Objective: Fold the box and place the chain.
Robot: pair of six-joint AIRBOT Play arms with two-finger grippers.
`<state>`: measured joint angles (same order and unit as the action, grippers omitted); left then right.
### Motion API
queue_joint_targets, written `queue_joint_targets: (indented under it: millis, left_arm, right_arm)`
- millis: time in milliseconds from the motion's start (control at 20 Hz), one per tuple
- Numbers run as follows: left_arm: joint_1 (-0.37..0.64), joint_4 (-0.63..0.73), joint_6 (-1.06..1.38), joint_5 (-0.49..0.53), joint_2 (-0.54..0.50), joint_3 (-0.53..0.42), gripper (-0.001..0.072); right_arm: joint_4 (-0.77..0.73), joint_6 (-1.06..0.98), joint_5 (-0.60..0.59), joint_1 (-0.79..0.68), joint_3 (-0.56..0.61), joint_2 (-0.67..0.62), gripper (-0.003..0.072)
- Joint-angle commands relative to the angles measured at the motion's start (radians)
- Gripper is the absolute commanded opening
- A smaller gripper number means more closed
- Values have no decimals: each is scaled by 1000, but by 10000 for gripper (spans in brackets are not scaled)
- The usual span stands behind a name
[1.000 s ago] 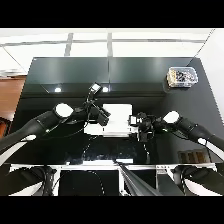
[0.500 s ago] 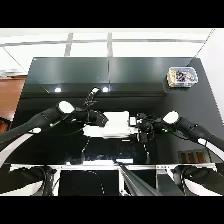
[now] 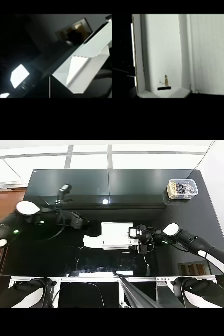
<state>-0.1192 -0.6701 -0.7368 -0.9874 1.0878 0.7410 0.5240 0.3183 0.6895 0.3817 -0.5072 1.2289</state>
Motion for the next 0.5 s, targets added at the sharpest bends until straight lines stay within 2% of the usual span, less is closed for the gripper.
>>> queue_joint_targets:
  millis: [0, 50, 100, 200, 250, 300, 350, 450]
  left_arm:
    - [108, 19, 121, -64, -117, 1, 25]
    - [107, 23, 199, -142, -118, 1, 24]
    - [87, -2, 203, -175, -117, -6, 23]
    - [25, -95, 190, -153, -117, -10, 52]
    - [-9, -142, 191, -126, -117, -10, 193]
    - [-43, -180, 192, -88, -116, -14, 495]
    - [-76, -211, 191, -44, -115, -23, 706]
    - [-143, -265, 287, 12, -106, -40, 706]
  right_arm:
    - [0, 1, 2, 1, 0, 1, 180]
    - [0, 1, 2, 1, 0, 1, 179]
    - [0, 1, 2, 1, 0, 1, 179]
    - [0, 1, 2, 1, 0, 1, 180]
    - [0, 1, 2, 1, 0, 1, 179]
    - [0, 1, 2, 1, 0, 1, 180]
    - [0, 1, 1, 1, 0, 1, 180]
    - [0, 1, 1, 1, 0, 1, 180]
